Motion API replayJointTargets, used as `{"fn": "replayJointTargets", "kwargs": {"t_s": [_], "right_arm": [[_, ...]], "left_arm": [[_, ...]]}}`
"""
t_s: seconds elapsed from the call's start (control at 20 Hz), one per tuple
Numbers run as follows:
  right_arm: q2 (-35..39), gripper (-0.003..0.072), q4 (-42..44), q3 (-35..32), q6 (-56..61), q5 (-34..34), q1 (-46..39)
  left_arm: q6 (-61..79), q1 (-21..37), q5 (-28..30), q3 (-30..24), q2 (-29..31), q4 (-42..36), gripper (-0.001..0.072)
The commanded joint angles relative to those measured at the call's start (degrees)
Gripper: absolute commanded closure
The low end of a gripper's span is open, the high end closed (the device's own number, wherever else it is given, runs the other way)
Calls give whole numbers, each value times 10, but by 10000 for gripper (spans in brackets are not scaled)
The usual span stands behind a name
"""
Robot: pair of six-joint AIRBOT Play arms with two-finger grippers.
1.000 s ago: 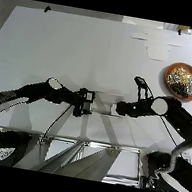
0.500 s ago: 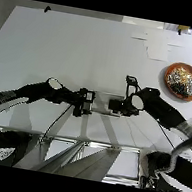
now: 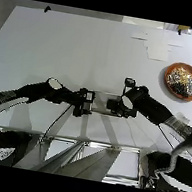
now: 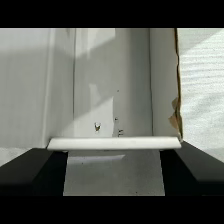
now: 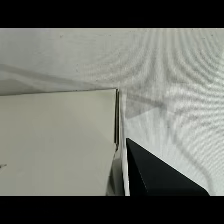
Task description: Fold the box and place the chain.
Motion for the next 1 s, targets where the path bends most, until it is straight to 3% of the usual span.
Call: {"fn": "replayJointTargets", "kwargs": {"t_s": [0.0, 0.25, 0.4, 0.5, 0.65, 0.7, 0.95], "right_arm": [[-24, 431, -6, 16, 14, 14, 9], [-30, 470, -14, 21, 43, 19, 15], [-30, 557, -18, 21, 43, 32, 15], [-31, 666, -22, 21, 43, 35, 15], [-31, 650, -26, 21, 43, 32, 15], [-31, 567, -26, 21, 43, 26, 15], [-34, 552, -39, 21, 67, 27, 15]], "left_arm": [[0, 0, 0, 0, 0, 0, 573], [0, 0, 0, 0, 0, 0, 573], [0, 0, 0, 0, 0, 0, 573], [0, 0, 0, 0, 0, 0, 573], [0, 0, 0, 0, 0, 0, 573], [0, 0, 0, 0, 0, 0, 573], [0, 0, 0, 0, 0, 0, 573]]}}
